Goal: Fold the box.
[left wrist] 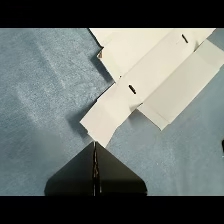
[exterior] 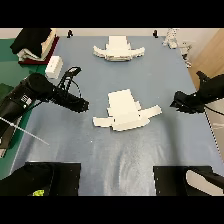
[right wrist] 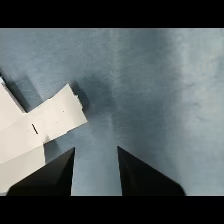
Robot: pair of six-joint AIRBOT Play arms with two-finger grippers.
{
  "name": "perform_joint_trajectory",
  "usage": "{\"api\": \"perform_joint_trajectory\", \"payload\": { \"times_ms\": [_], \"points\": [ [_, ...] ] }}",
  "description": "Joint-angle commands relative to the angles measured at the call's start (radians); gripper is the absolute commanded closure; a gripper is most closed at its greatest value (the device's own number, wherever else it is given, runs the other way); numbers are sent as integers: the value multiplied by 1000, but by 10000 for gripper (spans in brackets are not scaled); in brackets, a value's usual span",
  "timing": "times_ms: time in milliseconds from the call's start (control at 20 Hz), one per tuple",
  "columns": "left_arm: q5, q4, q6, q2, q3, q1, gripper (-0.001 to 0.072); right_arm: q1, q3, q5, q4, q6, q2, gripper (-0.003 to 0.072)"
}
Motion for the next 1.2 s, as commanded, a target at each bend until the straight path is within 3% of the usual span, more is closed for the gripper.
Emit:
{"api": "perform_joint_trajectory", "payload": {
  "times_ms": [0, 350, 750, 800, 900, 1000, 1050, 1100, 1150],
  "points": [
    [0, 0, 0, 0, 0, 0, 697, -177, 21, -48, 282, -373, -152, 286],
    [6, -3, 0, 0, 0, 0, 697, -126, 222, -191, 392, -533, -489, 286],
    [8, -4, 0, 0, 0, -2, 697, -19, 251, -213, 390, -615, -608, 295],
    [8, -4, 0, 0, 0, -2, 697, -8, 251, -231, 392, -627, -608, 346],
    [9, -4, 0, 0, 0, -2, 697, 14, 251, -275, 392, -628, -608, 379],
    [9, -4, 0, 0, 0, -2, 697, 33, 251, -296, 392, -628, -607, 548],
    [12, -4, 0, 0, 0, -2, 697, 42, 251, -296, 393, -627, -607, 567],
    [24, -6, 0, 0, 0, -2, 696, 50, 251, -293, 392, -626, -605, 688],
    [35, -13, 0, 0, 0, -2, 697, 59, 251, -288, 394, -613, -602, 683]
  ]
}}
